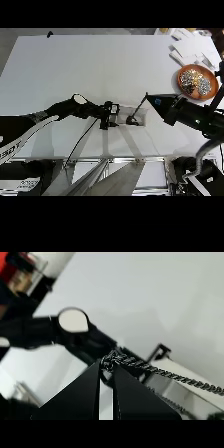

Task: Fold the box and place the chain.

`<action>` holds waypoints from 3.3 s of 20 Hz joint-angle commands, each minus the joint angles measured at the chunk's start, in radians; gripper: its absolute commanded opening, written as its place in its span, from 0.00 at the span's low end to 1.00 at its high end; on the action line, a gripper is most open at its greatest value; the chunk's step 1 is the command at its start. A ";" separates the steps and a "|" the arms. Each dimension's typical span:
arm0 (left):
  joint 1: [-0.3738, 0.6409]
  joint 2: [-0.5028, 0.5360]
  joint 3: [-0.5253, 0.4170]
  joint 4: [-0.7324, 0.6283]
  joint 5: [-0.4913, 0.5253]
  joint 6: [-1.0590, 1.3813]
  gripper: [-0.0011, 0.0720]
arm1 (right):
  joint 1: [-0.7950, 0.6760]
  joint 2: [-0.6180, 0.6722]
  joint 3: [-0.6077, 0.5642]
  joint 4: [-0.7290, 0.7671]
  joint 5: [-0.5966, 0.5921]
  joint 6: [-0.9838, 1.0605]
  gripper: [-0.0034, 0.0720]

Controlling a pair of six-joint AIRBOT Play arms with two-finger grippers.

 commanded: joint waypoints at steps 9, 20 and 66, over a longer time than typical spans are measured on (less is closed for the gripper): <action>0.000 0.000 0.000 0.000 0.000 0.000 0.22 | 0.000 -0.004 -0.004 -0.149 0.161 -0.010 0.07; 0.000 0.000 0.000 0.000 0.000 0.000 0.22 | 0.107 -0.228 -0.098 -0.183 -0.004 -0.048 0.07; 0.000 0.000 0.000 0.000 0.000 0.000 0.22 | -0.308 -0.844 0.096 -0.642 0.061 0.236 0.07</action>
